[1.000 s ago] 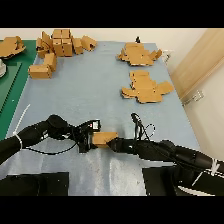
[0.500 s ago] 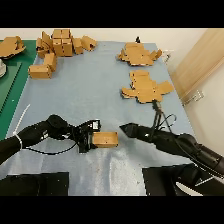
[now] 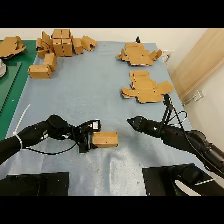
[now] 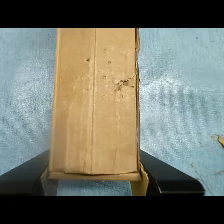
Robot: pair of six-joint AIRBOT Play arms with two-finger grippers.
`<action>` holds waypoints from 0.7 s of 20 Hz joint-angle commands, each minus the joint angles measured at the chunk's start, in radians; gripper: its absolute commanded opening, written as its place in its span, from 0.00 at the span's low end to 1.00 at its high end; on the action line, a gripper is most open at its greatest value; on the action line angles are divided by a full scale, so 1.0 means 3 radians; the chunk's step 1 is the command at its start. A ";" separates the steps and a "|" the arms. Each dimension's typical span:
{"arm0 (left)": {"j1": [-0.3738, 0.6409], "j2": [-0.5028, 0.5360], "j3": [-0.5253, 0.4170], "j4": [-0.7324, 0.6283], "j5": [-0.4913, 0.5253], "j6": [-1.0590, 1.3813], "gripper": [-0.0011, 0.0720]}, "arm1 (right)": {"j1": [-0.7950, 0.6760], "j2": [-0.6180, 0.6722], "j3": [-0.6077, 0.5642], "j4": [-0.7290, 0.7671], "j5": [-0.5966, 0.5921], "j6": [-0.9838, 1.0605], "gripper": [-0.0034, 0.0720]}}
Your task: Fold the box.
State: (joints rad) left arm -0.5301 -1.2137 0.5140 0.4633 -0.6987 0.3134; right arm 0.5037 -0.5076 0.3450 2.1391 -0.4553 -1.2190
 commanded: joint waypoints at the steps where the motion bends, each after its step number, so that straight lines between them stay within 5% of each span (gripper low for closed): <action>1: 0.0000 0.0000 0.0000 0.0003 0.0028 0.0003 0.60 | -0.0018 0.0008 0.0010 0.0006 -0.0023 0.0061 0.05; 6: 0.0005 0.0001 0.0003 -0.0053 0.0380 -0.0683 0.60 | -0.0018 0.0010 0.0023 0.0019 0.0062 0.0273 0.05; 14: 0.0061 0.0481 0.0047 -0.0047 0.2046 -0.1654 0.60 | -0.0018 0.0014 0.0023 0.0025 0.0150 0.0347 0.05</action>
State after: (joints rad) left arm -0.5240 -1.1275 0.5251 0.4519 -0.3084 -0.0849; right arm 0.4988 -0.5045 0.3511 2.1460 -0.4221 -1.1225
